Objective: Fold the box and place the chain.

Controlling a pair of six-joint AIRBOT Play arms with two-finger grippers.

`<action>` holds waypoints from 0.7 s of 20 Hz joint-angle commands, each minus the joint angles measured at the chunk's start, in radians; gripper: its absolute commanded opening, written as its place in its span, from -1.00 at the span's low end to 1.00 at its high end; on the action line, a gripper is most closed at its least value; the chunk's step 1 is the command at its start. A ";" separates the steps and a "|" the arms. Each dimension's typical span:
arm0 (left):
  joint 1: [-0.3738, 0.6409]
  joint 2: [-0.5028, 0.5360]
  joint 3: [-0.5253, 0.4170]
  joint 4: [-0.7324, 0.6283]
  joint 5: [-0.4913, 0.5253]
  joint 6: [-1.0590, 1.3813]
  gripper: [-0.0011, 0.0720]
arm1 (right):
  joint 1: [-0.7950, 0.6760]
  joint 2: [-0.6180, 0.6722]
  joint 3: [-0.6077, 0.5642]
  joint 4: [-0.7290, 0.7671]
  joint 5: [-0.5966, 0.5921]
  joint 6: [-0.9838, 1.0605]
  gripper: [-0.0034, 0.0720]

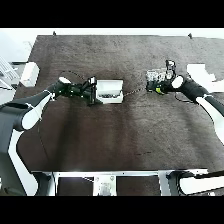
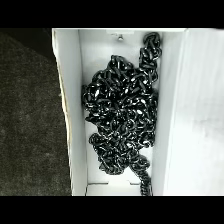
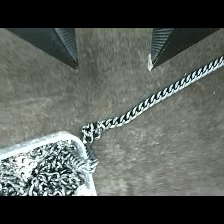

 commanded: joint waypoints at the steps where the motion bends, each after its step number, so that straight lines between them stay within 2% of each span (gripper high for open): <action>1: 0.000 0.000 0.000 0.000 0.001 0.000 0.11 | -0.008 -0.076 0.040 0.018 -0.015 0.001 0.46; 6: 0.000 0.001 0.000 0.000 0.000 0.000 0.11 | -0.008 -0.141 0.122 0.075 -0.013 0.002 0.40; 13: 0.000 0.001 0.000 0.000 -0.001 0.000 0.11 | -0.004 -0.190 0.149 0.085 -0.014 0.007 0.40; 14: 0.000 0.000 0.000 0.000 -0.001 0.000 0.11 | -0.004 -0.198 0.150 0.084 -0.014 0.010 0.33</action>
